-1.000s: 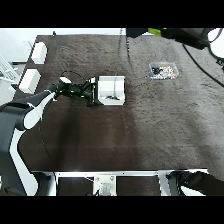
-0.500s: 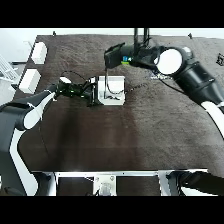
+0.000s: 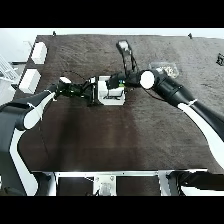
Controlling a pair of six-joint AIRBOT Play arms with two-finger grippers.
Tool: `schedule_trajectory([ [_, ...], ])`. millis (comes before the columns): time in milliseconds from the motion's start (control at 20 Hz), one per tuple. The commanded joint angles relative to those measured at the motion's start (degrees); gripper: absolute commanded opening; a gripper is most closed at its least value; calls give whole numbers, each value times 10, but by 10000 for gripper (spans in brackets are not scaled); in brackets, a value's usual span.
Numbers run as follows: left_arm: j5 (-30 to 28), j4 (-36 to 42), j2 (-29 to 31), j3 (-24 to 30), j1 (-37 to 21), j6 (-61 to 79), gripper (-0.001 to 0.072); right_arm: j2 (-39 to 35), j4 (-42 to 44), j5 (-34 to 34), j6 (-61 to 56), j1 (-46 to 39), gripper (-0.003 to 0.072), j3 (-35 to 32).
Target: Fold the box and place the chain.
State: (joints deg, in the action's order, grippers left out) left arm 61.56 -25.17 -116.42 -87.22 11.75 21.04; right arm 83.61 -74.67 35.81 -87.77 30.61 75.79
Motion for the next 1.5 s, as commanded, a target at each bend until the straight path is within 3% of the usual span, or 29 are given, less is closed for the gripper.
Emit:
schedule_trajectory([
  [0,0,0,0,0,0,0,458,35,-2,0,-1,-18,12,-45],
  [100,0,0,0,0,0,0,458,51,-2,0,-1,-31,31,-47],
  [150,0,0,0,0,0,0,458,52,-2,0,-1,-37,222,-47],
  [200,0,0,0,0,0,0,458,52,-2,0,-1,-43,487,-46],
  [250,0,0,0,0,0,0,458,51,-2,0,-1,-50,537,-44],
  [600,0,0,0,0,0,0,458,37,-41,0,13,-125,537,-43],
  [800,0,0,0,0,0,0,458,58,-14,2,280,-183,538,-43],
  [1050,0,0,0,0,0,0,458,85,137,21,662,-224,538,-43],
  [1250,0,0,0,0,0,0,458,124,247,71,800,-244,544,-39],
  [1450,0,0,0,0,0,0,458,170,263,108,888,-242,544,-12],
])
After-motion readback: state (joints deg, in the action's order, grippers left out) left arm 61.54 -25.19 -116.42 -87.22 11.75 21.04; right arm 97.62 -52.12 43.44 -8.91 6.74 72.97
